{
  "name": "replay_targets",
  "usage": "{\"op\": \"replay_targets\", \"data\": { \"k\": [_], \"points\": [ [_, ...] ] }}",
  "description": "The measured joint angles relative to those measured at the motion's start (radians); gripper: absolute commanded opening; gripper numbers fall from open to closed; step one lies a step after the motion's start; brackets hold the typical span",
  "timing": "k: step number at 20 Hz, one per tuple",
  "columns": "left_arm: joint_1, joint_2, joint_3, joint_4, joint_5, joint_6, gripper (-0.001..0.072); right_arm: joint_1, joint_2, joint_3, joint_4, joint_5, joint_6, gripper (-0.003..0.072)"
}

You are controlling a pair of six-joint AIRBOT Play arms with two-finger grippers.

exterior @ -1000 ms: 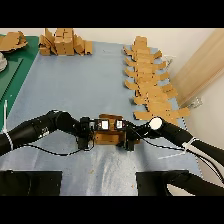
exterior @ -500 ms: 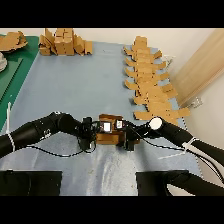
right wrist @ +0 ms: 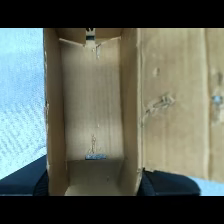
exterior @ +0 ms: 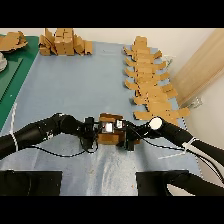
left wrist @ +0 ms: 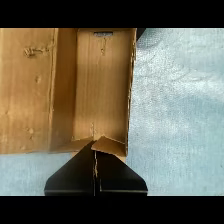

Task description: Fold the box.

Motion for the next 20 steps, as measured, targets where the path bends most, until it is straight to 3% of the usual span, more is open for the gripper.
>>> {"op": "replay_targets", "data": {
  "k": [6,7,8,9,20],
  "points": [
    [0.000,0.000,0.000,-0.022,0.007,0.000,0.0013,0.000,0.000,0.000,0.000,0.000,0.000,0.0498],
    [0.000,0.000,0.000,-0.023,0.006,0.000,0.0158,0.000,0.000,0.000,0.000,0.000,0.000,0.0498],
    [0.000,0.000,0.000,-0.024,0.005,0.000,0.0392,0.000,0.000,0.000,0.000,0.000,0.000,0.0498],
    [0.000,0.000,0.000,-0.028,-0.002,-0.001,0.0435,0.000,0.000,0.000,0.000,-0.002,0.000,0.0498],
    [0.000,0.000,0.000,-0.042,-0.002,-0.008,0.0436,0.000,0.000,0.000,-0.001,0.001,-0.003,0.0498]
  ]
}}
